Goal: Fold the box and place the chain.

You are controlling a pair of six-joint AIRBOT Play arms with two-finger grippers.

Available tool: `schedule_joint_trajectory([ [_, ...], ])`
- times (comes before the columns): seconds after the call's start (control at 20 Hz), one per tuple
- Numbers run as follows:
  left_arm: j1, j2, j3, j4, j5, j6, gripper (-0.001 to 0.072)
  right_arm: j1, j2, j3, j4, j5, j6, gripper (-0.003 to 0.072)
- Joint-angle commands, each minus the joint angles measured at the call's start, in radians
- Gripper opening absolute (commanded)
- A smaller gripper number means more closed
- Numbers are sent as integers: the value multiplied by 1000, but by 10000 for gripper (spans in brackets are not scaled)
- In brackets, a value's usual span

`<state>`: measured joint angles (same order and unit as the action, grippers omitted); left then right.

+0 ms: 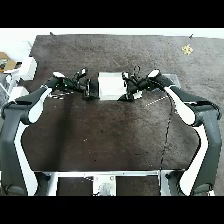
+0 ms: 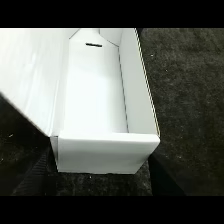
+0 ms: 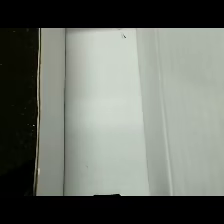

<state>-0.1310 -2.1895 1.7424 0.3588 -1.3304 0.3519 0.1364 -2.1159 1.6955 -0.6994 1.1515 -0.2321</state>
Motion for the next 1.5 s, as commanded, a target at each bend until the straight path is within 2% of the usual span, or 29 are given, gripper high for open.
schedule_joint_trajectory([
  [0.0,-3,-1,-2,-32,-13,49,713,0,0,0,0,0,0,419],
  [0.2,-35,-1,-2,16,-1,76,712,0,0,0,0,1,0,419],
  [0.65,-74,-15,-2,-13,93,74,712,0,0,0,0,0,0,419],
  [1.45,-74,-36,-2,-7,93,68,711,0,0,0,0,0,0,419],
])
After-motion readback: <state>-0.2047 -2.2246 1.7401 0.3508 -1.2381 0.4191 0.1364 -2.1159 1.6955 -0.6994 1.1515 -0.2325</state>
